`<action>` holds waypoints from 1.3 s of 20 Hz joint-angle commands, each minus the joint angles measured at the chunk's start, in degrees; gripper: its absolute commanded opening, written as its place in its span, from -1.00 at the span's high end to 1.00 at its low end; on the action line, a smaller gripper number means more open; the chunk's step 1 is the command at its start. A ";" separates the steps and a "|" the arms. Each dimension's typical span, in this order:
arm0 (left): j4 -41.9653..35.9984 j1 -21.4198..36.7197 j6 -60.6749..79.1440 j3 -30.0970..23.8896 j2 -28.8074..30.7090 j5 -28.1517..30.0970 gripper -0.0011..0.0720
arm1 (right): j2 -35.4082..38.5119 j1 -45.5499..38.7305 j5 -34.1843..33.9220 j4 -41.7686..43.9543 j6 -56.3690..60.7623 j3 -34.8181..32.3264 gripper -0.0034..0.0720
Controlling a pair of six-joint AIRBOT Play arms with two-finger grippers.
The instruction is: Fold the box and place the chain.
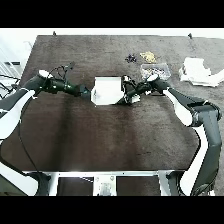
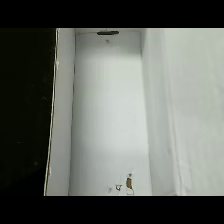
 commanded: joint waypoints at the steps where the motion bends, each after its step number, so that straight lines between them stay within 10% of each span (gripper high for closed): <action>1: 0.04 0.02 0.02 0.17 -0.02 -1.16 0.15 | -0.02 0.04 0.02 0.00 0.02 0.00 -0.14; 6: -0.28 -0.31 -0.02 0.17 -0.02 -1.25 0.15 | -0.02 0.04 0.02 0.00 0.02 0.00 -0.14; 8: -0.55 -1.18 -0.07 0.17 -0.02 -1.11 -0.41 | -0.02 0.04 0.02 0.00 0.02 0.00 -0.14; 26: -1.22 -2.36 -6.80 0.17 1.16 0.87 -0.42 | -0.02 0.04 0.02 0.00 0.02 0.00 -0.14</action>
